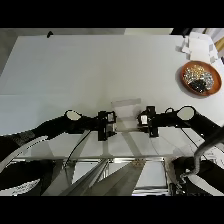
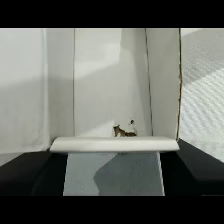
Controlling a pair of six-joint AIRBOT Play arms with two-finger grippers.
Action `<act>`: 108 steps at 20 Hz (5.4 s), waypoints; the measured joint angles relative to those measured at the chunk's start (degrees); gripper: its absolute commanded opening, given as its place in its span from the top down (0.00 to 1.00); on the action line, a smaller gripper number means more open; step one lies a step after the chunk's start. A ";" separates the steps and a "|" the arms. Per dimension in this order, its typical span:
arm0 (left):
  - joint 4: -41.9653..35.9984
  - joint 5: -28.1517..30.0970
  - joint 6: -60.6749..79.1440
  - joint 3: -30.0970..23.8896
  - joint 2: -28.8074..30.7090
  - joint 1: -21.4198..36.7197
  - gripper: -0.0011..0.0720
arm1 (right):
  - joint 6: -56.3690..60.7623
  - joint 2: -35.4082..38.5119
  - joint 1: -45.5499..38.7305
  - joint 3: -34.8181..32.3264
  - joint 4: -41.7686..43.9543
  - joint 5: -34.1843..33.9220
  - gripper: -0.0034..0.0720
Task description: Fold the box and place the chain.
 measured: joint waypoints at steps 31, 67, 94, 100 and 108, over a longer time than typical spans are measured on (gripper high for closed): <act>0.02 -0.02 0.00 0.00 0.00 0.00 0.78 | 75.52 18.53 -10.56 4.52 -19.71 2.97 0.93; 0.02 0.00 0.00 0.00 0.00 0.00 0.78 | 81.94 -0.61 -16.13 1.95 -9.92 12.98 0.66; 0.00 -0.02 0.00 0.00 0.00 0.00 0.78 | 86.05 3.30 -10.45 4.70 -10.93 15.32 0.47; 0.00 0.00 0.00 0.00 0.00 0.00 0.78 | 86.18 3.30 -8.92 5.07 -10.36 15.87 0.40; 0.00 0.00 0.00 0.00 0.00 0.00 0.78 | 94.23 3.21 -1.01 7.30 -18.51 11.17 0.28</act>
